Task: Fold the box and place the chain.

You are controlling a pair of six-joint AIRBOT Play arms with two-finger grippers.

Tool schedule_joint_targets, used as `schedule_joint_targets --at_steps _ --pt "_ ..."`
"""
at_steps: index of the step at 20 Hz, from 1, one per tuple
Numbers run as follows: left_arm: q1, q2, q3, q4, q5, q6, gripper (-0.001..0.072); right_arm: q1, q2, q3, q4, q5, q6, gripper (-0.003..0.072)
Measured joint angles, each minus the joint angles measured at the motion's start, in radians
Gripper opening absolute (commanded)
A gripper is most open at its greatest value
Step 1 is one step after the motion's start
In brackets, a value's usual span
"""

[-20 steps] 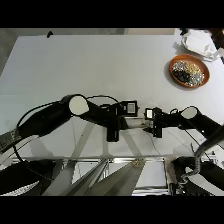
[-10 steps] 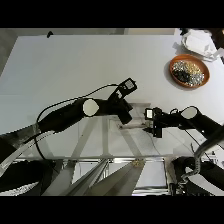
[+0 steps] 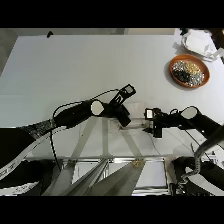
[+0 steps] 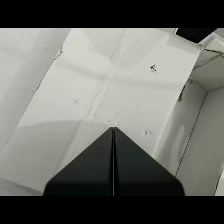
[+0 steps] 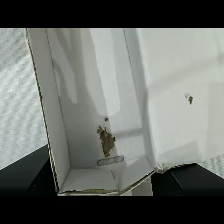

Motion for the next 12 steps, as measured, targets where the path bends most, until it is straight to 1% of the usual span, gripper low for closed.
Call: schedule_joint_targets --at_steps 3,8,10,12 --pt "0.003 0.016 -0.001 0.005 -0.007 -0.001 0.0002 0.000 0.000 0.000 -0.002 0.000 -0.005 0.0400" --pt "0.037 0.113 -0.001 0.043 -0.011 -0.001 0.0002 0.000 0.000 0.000 0.001 -0.008 0.001 0.0400" --pt "0.059 0.153 -0.001 0.064 -0.069 -0.001 -0.0001 0.000 0.000 0.000 0.001 -0.008 0.001 0.0400" --pt "0.079 0.189 -0.001 0.089 -0.151 -0.006 -0.0003 0.000 0.000 0.000 0.001 -0.008 0.001 0.0400"
